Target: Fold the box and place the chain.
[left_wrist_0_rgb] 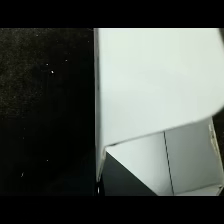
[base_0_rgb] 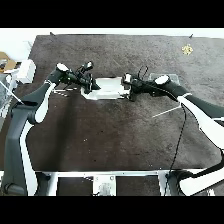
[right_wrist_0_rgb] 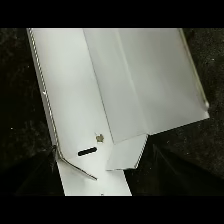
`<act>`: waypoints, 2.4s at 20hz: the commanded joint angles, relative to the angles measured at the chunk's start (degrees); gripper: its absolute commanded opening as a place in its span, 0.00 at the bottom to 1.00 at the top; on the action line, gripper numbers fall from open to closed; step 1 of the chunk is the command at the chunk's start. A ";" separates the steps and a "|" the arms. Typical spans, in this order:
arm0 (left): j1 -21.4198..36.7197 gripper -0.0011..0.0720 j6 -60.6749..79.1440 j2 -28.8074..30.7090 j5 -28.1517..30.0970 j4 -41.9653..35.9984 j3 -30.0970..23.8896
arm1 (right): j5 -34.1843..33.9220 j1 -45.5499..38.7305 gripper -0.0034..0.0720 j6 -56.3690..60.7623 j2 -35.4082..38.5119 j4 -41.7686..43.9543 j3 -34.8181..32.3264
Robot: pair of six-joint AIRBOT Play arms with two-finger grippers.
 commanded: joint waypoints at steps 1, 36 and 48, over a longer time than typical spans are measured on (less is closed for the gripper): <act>0.00 0.03 0.00 -0.02 -0.07 0.04 0.00 | 9.22 -2.01 0.94 5.57 -5.38 0.63 7.41; 0.00 0.03 0.00 -0.02 -0.04 -0.04 0.00 | 27.69 -2.05 0.88 10.29 -24.35 -4.70 28.17; 0.00 0.03 0.00 -0.02 -0.04 -0.07 0.00 | 27.28 -2.05 0.63 10.29 -24.35 -4.90 28.17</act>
